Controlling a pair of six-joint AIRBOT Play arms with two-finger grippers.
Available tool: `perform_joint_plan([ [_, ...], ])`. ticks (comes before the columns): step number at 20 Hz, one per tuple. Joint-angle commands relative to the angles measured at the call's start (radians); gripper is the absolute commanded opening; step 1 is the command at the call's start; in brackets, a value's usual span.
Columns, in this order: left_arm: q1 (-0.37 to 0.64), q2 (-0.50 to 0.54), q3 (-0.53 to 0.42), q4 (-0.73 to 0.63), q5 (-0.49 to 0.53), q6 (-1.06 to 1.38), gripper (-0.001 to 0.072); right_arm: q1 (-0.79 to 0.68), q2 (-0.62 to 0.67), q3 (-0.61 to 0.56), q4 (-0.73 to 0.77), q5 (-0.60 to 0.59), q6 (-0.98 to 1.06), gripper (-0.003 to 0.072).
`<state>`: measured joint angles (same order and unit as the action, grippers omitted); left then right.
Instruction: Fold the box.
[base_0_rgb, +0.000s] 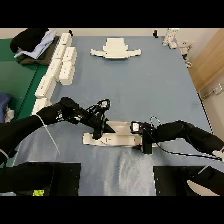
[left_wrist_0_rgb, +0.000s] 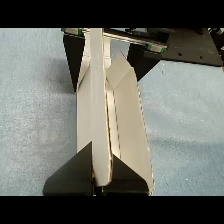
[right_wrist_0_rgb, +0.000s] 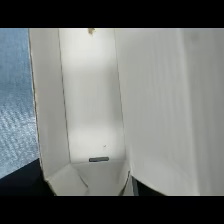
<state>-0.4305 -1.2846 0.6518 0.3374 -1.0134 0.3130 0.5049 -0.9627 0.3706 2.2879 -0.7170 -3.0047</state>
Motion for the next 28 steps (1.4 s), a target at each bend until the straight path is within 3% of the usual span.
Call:
perform_joint_plan([
  [1,0.000,0.000,0.000,0.000,0.000,0.000,0.0014,0.000,-0.004,-0.001,0.002,-0.008,0.000,0.0544],
  [2,0.000,0.000,0.000,0.000,0.000,0.000,0.0013,0.000,-0.004,-0.001,0.002,-0.016,0.000,0.0498],
  [28,0.000,0.000,0.000,0.000,0.000,0.000,0.0014,0.000,-0.003,0.002,-0.002,-0.025,0.000,0.0514],
])
